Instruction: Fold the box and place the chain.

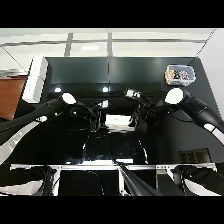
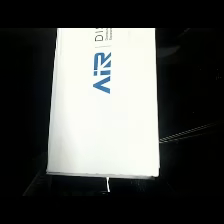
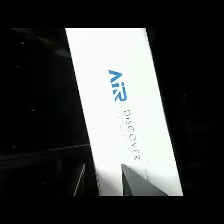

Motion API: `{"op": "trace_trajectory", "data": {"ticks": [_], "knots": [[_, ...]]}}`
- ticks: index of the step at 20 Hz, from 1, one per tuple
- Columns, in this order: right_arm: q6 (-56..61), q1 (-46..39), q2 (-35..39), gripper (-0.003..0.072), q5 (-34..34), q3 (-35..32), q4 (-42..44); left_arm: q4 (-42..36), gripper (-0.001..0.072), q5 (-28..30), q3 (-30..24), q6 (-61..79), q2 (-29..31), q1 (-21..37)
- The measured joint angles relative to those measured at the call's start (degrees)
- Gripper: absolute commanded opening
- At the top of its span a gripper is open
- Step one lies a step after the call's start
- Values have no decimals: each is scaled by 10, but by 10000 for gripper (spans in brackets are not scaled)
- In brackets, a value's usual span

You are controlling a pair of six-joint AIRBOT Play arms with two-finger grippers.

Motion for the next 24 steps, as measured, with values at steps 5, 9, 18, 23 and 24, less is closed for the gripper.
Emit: {"op": "trace_trajectory", "data": {"ticks": [5, 9, 18, 23, 24], "knots": [[154, -65, 22, 13, 49, -1, 40, 0, 338, 0, 0, 0, 0, 0], [207, -83, 25, 13, 33, -50, 166, 0, 338, 0, 0, 0, 0, 0], [259, -34, -21, 13, -93, -105, 253, 0, 338, 0, 0, 0, 0, 0], [270, -26, -56, 13, -108, -108, 243, 0, 338, 0, 0, 1, 0, 0], [271, -25, -59, 13, -110, -108, 240, 0, 338, 0, 0, 0, 0, 0]]}}
